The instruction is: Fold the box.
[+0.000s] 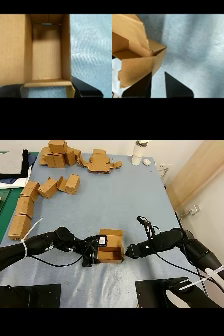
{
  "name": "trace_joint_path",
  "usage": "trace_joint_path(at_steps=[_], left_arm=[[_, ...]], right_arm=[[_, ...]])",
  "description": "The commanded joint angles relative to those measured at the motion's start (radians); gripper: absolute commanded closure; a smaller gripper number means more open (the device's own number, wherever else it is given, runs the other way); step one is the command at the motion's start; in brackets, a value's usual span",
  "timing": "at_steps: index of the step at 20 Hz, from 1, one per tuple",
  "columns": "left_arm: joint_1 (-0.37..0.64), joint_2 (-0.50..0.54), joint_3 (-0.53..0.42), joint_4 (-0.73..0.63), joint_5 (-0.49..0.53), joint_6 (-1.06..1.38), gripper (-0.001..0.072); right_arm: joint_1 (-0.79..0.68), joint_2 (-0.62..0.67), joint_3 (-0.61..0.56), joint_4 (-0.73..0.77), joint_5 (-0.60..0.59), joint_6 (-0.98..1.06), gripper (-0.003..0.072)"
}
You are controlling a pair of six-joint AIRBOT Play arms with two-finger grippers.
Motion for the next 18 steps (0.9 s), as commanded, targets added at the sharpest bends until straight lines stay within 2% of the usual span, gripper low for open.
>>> trace_joint_path(at_steps=[1, 4, 7, 9, 13, 15, 18], left_arm=[[0.001, 0.000, 0.001, 0.000, 0.000, 0.000, 0.0182], [0.001, 0.000, 0.001, 0.000, 0.001, 0.000, 0.0182], [0.001, 0.000, 0.001, 0.000, 0.000, 0.000, 0.0182], [0.001, 0.000, 0.001, 0.000, 0.001, 0.000, 0.0182], [0.001, 0.000, 0.001, 0.000, 0.000, 0.000, 0.0182], [0.001, 0.000, 0.001, 0.000, 0.001, 0.000, 0.0182], [0.001, 0.000, 0.001, 0.000, 0.000, 0.000, 0.0182]], right_arm=[[0.001, 0.001, 0.027, 0.002, 0.001, -0.001, 0.0266], [0.020, -0.009, 0.031, 0.012, 0.008, 0.002, 0.0263], [0.112, -0.051, 0.035, -0.030, 0.105, 0.142, 0.0268], [0.197, -0.093, 0.061, -0.156, 0.134, 0.324, 0.0277], [0.399, -0.147, 0.133, -0.458, 0.088, 0.768, 0.0284], [0.503, -0.175, 0.179, -0.558, 0.058, 0.988, 0.0285], [0.611, -0.269, 0.264, -0.635, -0.026, 1.179, 0.0317]])
